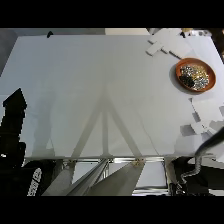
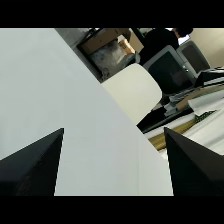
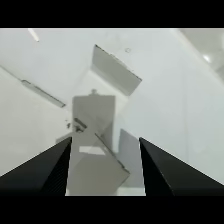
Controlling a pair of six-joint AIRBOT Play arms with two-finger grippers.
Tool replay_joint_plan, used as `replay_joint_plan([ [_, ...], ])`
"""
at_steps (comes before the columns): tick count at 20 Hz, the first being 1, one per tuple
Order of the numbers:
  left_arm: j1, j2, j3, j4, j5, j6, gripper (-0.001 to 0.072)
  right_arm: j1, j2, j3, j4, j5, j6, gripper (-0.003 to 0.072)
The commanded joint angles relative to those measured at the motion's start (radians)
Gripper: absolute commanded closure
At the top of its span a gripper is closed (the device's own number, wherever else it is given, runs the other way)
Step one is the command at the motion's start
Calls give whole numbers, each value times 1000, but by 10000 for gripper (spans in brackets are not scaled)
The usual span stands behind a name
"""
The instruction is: Fold the box and place the chain.
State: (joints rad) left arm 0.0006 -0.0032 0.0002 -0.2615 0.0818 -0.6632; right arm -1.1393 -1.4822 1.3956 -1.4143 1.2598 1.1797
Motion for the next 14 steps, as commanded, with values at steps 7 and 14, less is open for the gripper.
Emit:
replay_joint_plan([
  [7, 1, 0, -1, 0, 0, 0, 14, 50, -166, 5, -127, -203, -298, 202],
  [14, 1, 0, -1, 0, 0, 0, 14, 143, -224, 5, -138, -276, -400, 255],
])
